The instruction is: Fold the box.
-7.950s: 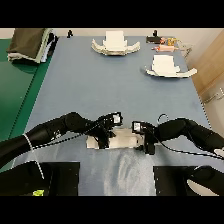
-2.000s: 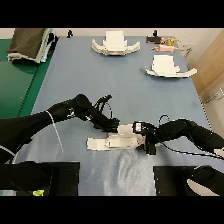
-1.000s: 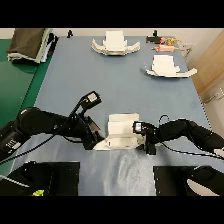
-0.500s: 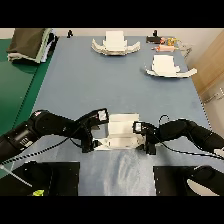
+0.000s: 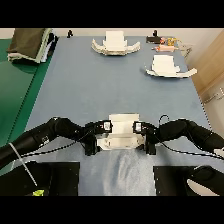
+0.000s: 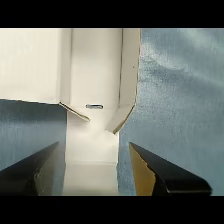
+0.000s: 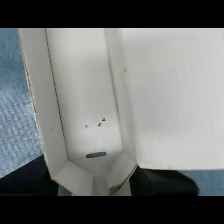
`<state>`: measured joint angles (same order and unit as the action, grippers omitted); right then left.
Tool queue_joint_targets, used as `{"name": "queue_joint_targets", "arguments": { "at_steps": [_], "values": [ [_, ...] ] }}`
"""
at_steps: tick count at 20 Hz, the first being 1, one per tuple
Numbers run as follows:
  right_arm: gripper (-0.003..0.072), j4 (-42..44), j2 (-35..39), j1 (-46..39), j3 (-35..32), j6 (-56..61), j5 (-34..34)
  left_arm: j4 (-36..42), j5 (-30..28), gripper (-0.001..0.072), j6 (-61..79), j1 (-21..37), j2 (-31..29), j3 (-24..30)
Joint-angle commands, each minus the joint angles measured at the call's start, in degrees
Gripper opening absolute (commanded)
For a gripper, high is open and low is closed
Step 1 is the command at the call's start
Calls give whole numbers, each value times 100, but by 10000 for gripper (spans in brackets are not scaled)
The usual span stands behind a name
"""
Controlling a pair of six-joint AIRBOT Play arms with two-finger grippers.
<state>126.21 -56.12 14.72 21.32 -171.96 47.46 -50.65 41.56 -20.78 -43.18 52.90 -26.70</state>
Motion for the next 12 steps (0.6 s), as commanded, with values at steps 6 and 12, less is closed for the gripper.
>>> {"name": "queue_joint_targets", "arguments": {
  "at_steps": [6,12],
  "values": [
    [513,2,0,4,2,2,0,1467,-719,281,1436,-7,433,35],
    [512,2,0,4,2,2,0,1768,-721,174,1644,-219,564,22]
  ]
}}
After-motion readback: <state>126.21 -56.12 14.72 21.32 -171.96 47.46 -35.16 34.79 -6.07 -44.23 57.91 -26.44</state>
